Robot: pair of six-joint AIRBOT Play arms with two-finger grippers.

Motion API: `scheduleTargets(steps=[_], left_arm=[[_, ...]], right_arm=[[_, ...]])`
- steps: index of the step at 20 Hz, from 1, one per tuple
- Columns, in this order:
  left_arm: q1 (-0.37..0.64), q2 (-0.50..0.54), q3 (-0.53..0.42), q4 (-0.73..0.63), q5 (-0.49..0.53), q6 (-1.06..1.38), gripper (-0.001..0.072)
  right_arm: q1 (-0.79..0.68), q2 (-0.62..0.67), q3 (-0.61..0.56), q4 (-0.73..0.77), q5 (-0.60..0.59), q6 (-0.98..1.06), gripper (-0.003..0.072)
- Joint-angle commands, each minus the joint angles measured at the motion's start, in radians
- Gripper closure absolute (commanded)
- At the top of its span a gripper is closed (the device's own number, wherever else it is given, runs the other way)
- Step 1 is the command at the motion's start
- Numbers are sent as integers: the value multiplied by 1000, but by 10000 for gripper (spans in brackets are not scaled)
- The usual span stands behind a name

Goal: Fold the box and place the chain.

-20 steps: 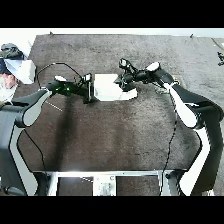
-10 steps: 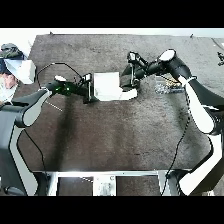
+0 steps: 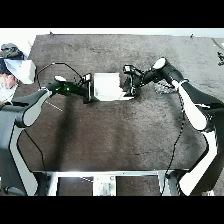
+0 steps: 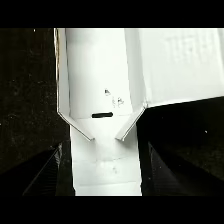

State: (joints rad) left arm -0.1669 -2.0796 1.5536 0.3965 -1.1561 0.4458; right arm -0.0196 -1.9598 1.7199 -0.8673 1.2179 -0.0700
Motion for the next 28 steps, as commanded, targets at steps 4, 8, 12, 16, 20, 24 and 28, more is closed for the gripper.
scheduleTargets(steps=[4,8,12,16,20,24,28], left_arm=[[0,0,0,1,0,0,386],[0,0,0,1,0,0,386],[0,0,0,1,1,0,386],[0,0,0,1,0,0,386],[0,0,0,1,0,0,386],[0,0,0,1,0,0,386],[0,0,0,1,0,0,386]], right_arm=[[4,-23,-1,35,-37,5,103],[10,-29,-1,56,-40,4,194],[33,-37,-1,56,-40,1,379],[55,-37,-1,56,-37,-1,429],[85,-37,-1,56,-81,-8,428],[89,-40,-1,56,-97,-8,427],[89,-42,-1,56,-98,-8,292]])
